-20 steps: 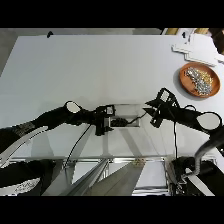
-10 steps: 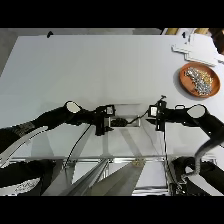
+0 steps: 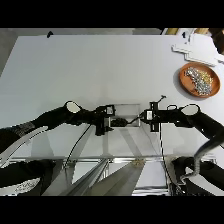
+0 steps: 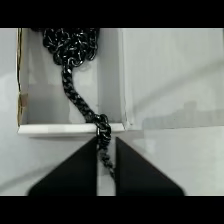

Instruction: Fold the box and place the chain.

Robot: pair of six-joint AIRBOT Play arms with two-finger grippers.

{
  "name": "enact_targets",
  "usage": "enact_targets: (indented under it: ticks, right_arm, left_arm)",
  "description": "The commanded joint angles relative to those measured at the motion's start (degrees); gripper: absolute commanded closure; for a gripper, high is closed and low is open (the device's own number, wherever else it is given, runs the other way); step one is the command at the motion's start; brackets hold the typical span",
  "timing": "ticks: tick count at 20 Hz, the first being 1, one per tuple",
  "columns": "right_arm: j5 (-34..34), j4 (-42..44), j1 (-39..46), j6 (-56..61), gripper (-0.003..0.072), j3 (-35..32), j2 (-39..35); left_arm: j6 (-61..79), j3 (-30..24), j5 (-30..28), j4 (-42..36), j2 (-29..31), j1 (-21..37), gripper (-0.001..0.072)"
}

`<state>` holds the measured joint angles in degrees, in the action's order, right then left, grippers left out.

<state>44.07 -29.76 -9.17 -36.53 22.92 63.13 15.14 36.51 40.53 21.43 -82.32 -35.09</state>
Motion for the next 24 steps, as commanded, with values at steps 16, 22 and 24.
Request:
enact_targets:
  ticks: [16, 22, 24]
  right_arm:
    - [-2.4, 10.4, -13.0, 45.0, 0.0666, -0.7, -27.4]
    - [-24.3, 11.4, -30.4, 45.1, 0.0665, -0.7, -20.9]
    - [-25.7, 11.4, -30.7, 45.1, 0.0661, -0.7, -16.0]
  left_arm:
    - [0.0, 0.0, 0.0, 0.0, 0.0, 0.0, 0.0457]
    - [0.0, 0.0, 0.0, 0.0, 0.0, 0.0, 0.0457]
    - [0.0, 0.0, 0.0, 0.0, 0.0, 0.0, 0.0457]
